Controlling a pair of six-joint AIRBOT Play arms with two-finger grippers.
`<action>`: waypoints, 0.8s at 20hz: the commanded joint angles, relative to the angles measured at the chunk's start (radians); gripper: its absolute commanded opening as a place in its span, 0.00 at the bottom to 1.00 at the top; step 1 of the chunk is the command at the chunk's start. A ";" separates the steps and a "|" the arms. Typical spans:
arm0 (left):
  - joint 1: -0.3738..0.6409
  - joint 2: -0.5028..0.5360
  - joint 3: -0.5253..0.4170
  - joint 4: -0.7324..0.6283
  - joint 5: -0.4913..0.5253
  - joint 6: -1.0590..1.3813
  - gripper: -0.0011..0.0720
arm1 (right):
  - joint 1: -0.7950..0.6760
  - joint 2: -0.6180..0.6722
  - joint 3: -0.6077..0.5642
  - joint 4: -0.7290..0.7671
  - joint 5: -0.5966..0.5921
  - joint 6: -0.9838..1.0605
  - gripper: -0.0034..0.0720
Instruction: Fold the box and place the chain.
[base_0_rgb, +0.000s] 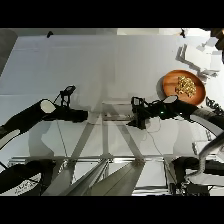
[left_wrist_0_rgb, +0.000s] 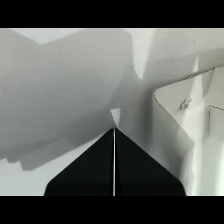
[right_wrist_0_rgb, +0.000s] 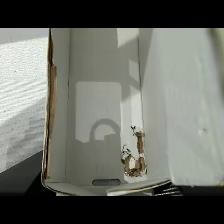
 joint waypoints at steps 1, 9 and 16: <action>0.040 0.069 0.000 0.138 -0.032 -0.063 0.02 | 0.000 0.000 0.000 0.000 0.001 0.000 0.73; 0.068 0.140 -0.001 0.132 -0.101 -0.062 0.02 | 0.000 0.000 0.000 0.000 0.002 0.000 0.73; -0.028 -0.015 -0.001 0.061 -0.085 -0.053 0.02 | 0.000 0.000 0.000 0.000 0.002 0.000 0.73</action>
